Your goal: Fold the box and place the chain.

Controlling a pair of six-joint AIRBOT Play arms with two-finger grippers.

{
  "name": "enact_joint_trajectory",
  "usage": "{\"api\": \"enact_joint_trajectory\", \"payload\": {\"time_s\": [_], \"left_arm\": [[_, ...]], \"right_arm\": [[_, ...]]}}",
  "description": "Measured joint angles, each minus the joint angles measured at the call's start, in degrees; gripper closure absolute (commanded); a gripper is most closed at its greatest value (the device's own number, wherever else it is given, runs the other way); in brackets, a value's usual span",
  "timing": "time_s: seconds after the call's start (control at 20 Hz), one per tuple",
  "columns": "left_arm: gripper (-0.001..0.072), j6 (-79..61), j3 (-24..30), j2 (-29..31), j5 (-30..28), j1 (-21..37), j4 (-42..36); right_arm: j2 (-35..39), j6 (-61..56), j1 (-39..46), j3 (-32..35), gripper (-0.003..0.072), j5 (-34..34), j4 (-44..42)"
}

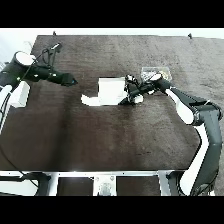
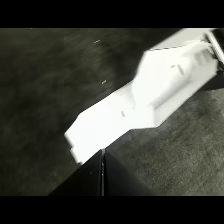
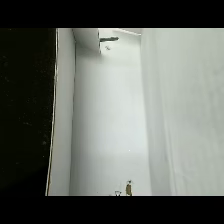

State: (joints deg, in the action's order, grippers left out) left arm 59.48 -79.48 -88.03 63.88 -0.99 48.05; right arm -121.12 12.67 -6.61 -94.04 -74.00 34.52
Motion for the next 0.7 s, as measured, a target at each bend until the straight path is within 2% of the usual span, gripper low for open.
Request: {"api": "enact_joint_trajectory", "payload": {"time_s": [0.4,0.7], "left_arm": [[0.0691,8.48,8.37,-0.13,-0.87,3.23,-0.13],[0.0692,7.72,9.84,-6.01,-1.7,3.52,-5.03]], "right_arm": [[0.0,0.02,0.0,0.0,0.0393,0.0,0.0],[0.0,0.02,0.0,0.0,0.0393,0.02,0.0]]}}
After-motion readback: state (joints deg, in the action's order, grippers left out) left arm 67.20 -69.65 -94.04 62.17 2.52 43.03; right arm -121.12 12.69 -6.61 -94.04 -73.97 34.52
